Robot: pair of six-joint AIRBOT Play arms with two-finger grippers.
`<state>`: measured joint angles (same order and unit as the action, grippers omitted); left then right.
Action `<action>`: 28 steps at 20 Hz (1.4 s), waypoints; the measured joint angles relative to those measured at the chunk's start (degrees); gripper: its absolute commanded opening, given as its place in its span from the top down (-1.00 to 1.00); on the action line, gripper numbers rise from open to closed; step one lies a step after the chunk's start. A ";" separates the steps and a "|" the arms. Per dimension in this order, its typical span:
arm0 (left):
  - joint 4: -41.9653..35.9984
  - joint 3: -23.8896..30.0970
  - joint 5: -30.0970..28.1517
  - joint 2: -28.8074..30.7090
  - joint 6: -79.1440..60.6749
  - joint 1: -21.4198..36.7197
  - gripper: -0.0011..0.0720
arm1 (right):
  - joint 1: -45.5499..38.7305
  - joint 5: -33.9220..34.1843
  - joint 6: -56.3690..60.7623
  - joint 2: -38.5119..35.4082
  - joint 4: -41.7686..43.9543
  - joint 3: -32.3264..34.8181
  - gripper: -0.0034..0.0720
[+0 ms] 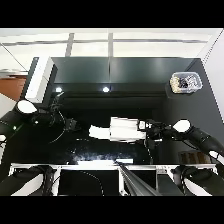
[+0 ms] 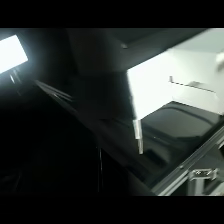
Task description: Fold the box and place the chain.
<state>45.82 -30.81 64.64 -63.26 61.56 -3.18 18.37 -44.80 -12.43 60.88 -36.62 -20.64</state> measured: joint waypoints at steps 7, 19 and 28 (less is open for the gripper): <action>-14.03 6.51 -8.66 -6.34 1.25 -5.25 0.89 | 0.00 0.00 0.00 0.00 -0.02 0.00 -0.35; -21.79 5.49 -12.90 -9.11 -4.55 -13.11 -0.79 | 0.00 0.02 0.00 0.00 -0.02 0.00 -0.35; -20.26 -0.66 -11.45 -9.27 -6.19 -17.68 -0.79 | -0.02 0.02 0.00 0.00 -0.02 0.00 -0.35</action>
